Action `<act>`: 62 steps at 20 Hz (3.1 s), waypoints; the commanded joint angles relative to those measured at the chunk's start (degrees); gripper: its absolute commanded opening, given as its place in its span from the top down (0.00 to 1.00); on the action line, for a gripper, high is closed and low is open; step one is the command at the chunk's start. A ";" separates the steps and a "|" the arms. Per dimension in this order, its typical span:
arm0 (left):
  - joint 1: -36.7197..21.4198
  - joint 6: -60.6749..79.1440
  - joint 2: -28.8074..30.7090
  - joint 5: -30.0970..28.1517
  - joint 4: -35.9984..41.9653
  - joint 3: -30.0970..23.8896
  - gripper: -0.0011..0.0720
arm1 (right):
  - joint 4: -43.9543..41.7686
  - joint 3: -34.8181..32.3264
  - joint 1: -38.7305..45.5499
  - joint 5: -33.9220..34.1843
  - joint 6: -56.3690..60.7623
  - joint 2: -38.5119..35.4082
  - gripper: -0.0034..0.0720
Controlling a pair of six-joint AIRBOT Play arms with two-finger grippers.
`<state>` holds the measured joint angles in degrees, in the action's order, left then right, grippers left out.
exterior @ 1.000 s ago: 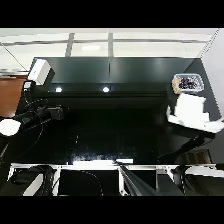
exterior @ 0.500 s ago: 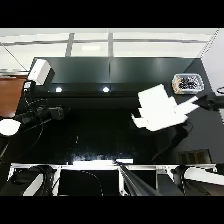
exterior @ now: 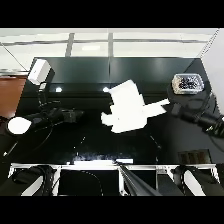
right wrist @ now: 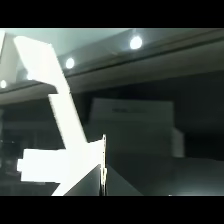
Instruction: Fold the box and place the chain.
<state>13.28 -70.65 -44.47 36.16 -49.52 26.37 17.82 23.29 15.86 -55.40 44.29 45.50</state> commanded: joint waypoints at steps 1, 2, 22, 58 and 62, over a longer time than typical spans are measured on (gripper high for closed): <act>2.64 0.26 -7.89 -0.02 10.82 3.39 0.02 | -1.64 -8.07 -7.89 5.35 1.40 -7.34 0.94; 2.84 3.02 -11.74 1.73 14.82 5.53 0.02 | -1.20 -8.57 -9.84 6.12 1.42 -7.32 0.94; 1.01 34.95 -53.75 43.32 32.39 27.28 0.23 | -1.27 -8.66 -16.39 10.43 1.77 -7.32 0.94; 15.21 67.49 -36.76 15.04 8.26 19.19 0.96 | 20.76 -1.20 -23.43 -0.66 -16.83 -7.13 0.11; 15.19 67.52 -36.76 14.16 8.20 19.19 0.95 | 23.56 -5.09 -32.41 8.26 -17.31 -7.13 0.11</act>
<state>28.45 -3.55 -81.25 51.42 -41.19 45.89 39.44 20.69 -10.85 -53.15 29.06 38.33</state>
